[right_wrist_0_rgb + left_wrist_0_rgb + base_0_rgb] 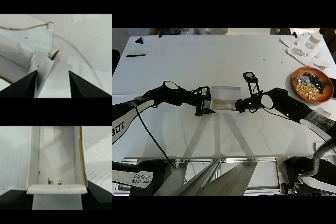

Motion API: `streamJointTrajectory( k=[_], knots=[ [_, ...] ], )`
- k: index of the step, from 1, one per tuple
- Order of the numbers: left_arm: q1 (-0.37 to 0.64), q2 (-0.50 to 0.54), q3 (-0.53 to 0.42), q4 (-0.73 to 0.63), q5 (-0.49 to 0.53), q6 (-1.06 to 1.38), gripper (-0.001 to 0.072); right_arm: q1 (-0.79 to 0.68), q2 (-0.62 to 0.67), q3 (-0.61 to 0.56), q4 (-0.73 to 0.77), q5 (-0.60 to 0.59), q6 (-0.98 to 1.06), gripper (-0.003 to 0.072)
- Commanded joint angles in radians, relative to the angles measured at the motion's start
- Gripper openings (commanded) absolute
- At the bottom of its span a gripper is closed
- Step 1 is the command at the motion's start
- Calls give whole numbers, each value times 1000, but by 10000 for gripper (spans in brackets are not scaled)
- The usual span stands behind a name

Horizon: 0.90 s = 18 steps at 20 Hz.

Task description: Fold the box and place the chain.

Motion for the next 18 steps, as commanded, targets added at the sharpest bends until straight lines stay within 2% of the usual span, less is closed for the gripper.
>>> streamJointTrajectory(
  k=[1, 8, 10, 16, 18],
  knots=[
    [0, 1, 0, 0, 1, 0, 346, 32, -10, 9, -68, 33, 72, 397],
    [0, 1, 0, 0, 1, 0, 346, 58, -77, 114, -90, 95, 153, 389],
    [0, 1, 0, 0, 1, 0, 346, 63, -93, 150, -121, 104, 232, 294],
    [0, 1, 0, 0, 1, 0, 346, 98, -180, 235, -161, 187, 402, 286],
    [0, 1, 0, 0, 0, 0, 346, 121, -212, 270, -177, 202, 445, 249]
  ],
)
